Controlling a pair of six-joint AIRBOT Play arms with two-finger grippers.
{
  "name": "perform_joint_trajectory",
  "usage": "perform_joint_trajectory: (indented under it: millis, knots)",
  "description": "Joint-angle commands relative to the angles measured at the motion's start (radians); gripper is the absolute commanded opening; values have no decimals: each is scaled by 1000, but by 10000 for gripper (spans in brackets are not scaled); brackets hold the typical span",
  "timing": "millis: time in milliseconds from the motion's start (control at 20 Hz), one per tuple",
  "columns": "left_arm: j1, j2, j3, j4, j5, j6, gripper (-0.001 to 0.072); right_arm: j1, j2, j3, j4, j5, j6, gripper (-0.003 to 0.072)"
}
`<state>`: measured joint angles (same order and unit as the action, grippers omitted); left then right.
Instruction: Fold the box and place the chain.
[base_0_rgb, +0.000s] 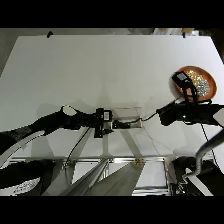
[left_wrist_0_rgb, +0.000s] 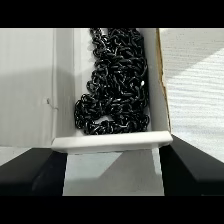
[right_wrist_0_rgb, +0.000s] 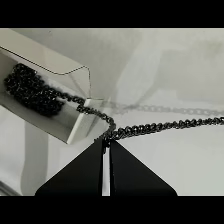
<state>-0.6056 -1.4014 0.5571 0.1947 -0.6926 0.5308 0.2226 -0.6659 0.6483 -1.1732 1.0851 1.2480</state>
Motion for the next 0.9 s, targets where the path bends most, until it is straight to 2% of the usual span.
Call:
perform_joint_trajectory:
  millis: [0,250,500,850]
  knots:
    - [0,0,0,0,0,0,142,1,1,0,30,-3,0,19]
    - [0,0,0,0,0,0,142,15,1,0,211,-8,-88,19]
    - [0,0,0,0,0,0,142,164,0,0,216,-15,-129,19]
    - [0,0,0,0,0,0,142,261,-75,0,273,-138,-133,20]
